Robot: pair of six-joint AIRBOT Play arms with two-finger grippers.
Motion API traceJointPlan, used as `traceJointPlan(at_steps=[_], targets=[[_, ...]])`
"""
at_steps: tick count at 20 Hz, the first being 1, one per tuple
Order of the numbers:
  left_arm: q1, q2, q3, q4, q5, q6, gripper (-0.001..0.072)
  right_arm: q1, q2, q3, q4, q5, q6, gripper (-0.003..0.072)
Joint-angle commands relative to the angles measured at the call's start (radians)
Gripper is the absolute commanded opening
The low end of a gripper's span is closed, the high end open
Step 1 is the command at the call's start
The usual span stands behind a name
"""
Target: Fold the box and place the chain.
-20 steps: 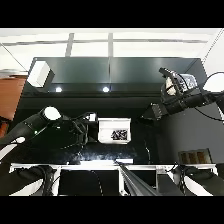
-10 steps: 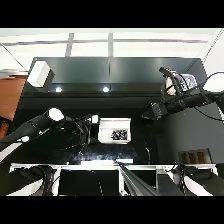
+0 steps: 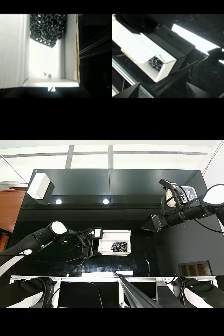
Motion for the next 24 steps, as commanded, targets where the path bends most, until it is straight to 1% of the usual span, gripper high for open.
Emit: traceJointPlan(at_steps=[1, 3, 4, 6, 7, 8, 11, 14, 18, 21, 24], targets=[[-0.006, -0.004, 0.000, 0.000, 0.007, 0.002, 0.0705, 0.001, 0.000, 0.001, -0.001, -0.001, 0.000, 0.0672], [-0.006, -0.005, -0.002, 0.003, 0.007, 0.002, 0.0698, 0.001, 0.000, 0.001, -0.004, -0.009, 0.000, 0.0672], [-0.006, -0.005, -0.004, 0.003, 0.007, 0.002, 0.0682, 0.001, 0.000, 0.001, -0.003, -0.026, 0.000, 0.0672], [-0.006, -0.005, -0.003, 0.003, 0.008, 0.002, 0.0665, 0.017, 0.000, 0.001, -0.008, -0.089, 0.000, 0.0672], [-0.006, -0.005, -0.003, 0.003, 0.008, 0.002, 0.0565, 0.038, -0.001, 0.001, -0.015, -0.133, 0.000, 0.0672], [-0.006, -0.005, -0.003, 0.003, 0.008, 0.002, 0.0497, 0.066, -0.003, 0.001, -0.025, -0.172, 0.001, 0.0672], [-0.006, -0.005, -0.003, 0.003, 0.008, 0.002, 0.0491, 0.145, -0.043, 0.001, -0.029, -0.279, 0.029, 0.0672], [-0.006, -0.005, -0.003, 0.003, 0.008, 0.002, 0.0491, 0.198, -0.111, 0.001, -0.029, -0.380, 0.006, 0.0672], [-0.006, -0.005, -0.003, 0.003, 0.008, 0.002, 0.0491, 0.262, -0.180, 0.001, -0.029, -0.385, -0.141, 0.0672], [-0.006, -0.005, -0.003, 0.003, 0.008, 0.002, 0.0490, 0.286, -0.191, 0.001, -0.029, -0.389, -0.217, 0.0672], [-0.006, -0.005, -0.003, 0.003, 0.008, 0.002, 0.0491, 0.309, -0.191, 0.001, -0.028, -0.369, -0.285, 0.0672]])
